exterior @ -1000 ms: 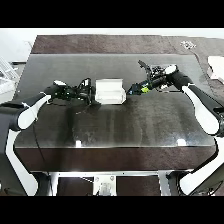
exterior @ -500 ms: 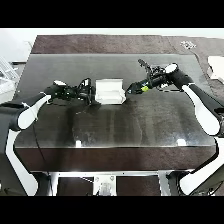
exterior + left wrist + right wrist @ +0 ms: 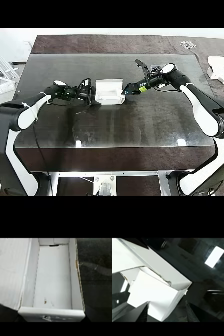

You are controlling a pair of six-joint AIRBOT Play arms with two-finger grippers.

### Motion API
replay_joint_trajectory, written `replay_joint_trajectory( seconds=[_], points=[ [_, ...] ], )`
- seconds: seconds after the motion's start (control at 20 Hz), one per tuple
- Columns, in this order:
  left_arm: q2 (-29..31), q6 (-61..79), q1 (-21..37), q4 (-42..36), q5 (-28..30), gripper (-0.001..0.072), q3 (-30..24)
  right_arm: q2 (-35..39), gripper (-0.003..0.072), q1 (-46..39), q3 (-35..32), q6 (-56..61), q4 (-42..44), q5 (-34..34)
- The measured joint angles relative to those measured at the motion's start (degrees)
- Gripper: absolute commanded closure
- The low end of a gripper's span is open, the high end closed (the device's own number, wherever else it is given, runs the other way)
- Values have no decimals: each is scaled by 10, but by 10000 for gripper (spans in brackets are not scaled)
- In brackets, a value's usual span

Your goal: Fold the box and place the chain.

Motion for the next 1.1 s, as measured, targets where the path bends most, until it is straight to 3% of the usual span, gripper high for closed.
replay_joint_trajectory(
  seconds=[0.35,0.6,0.65,1.1],
  points=[
    [0,0,0,1,-5,219,0,0,150,9,2,11,-8,-4],
    [0,0,0,1,-7,219,0,0,154,28,15,43,-56,-4],
    [0,0,0,1,-7,219,0,0,192,31,19,49,-63,-4],
    [0,0,0,0,-8,219,0,0,192,63,37,104,-115,-7]
  ],
)
